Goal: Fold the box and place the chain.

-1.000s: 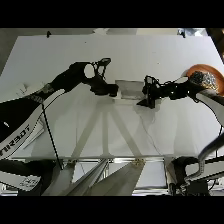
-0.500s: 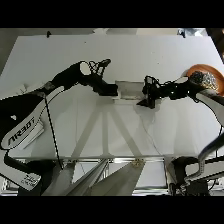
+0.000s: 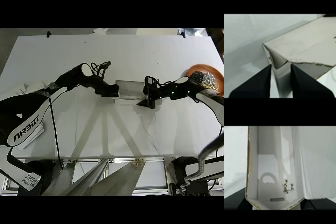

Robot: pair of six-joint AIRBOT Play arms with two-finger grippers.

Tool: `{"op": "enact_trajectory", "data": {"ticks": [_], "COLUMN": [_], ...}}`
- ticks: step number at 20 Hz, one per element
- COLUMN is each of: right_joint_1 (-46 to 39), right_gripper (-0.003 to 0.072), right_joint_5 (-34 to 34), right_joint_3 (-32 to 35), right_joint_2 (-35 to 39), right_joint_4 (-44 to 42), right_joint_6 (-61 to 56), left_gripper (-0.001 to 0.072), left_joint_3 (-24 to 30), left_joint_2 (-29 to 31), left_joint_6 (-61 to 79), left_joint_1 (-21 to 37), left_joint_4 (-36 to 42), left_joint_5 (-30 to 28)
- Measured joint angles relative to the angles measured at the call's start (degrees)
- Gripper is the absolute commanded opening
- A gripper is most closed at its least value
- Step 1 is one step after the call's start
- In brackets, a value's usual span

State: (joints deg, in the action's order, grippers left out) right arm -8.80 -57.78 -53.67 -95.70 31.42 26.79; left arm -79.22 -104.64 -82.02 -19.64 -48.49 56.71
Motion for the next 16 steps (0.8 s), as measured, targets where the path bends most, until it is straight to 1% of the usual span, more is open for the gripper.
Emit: {"op": "enact_trajectory", "data": {"ticks": [4,5,6,8,10,11,12,16], "right_joint_1": [0.0,0.0,0.0,0.0,0.1,0.1,0.1,0.0], "right_gripper": [0.0497,0.0497,0.0497,0.0497,0.0497,0.0497,0.0497,0.0497], "right_joint_5": [0.1,0.1,0.2,0.1,0.0,0.1,0.1,0.4], "right_joint_3": [0.0,0.0,0.0,0.0,0.0,0.0,0.0,0.0], "right_joint_2": [0.0,0.0,0.0,0.0,0.0,0.0,0.0,0.0], "right_joint_4": [0.0,0.0,0.0,-0.1,-0.5,-0.5,-0.5,-0.3], "right_joint_6": [0.0,0.0,0.0,0.2,-0.1,-0.2,-0.1,-0.2], "left_gripper": [0.0148,0.0209,0.0286,0.0279,0.0267,0.0221,0.0208,0.0214], "left_joint_3": [0.0,0.0,0.0,0.2,0.0,-0.1,-0.3,-2.2], "left_joint_2": [0.1,0.3,0.5,1.1,2.2,2.6,2.9,3.4], "left_joint_6": [-4.1,-5.5,-7.0,-10.8,-14.5,-16.2,-17.8,-22.0], "left_joint_1": [-1.9,-2.4,-2.9,-3.8,-4.3,-4.6,-4.9,-6.3], "left_joint_4": [-1.6,-2.8,-4.5,-8.3,-11.8,-13.4,-14.9,-18.6], "left_joint_5": [-0.6,-0.9,-1.0,0.7,0.0,-0.2,-0.2,-0.5]}}
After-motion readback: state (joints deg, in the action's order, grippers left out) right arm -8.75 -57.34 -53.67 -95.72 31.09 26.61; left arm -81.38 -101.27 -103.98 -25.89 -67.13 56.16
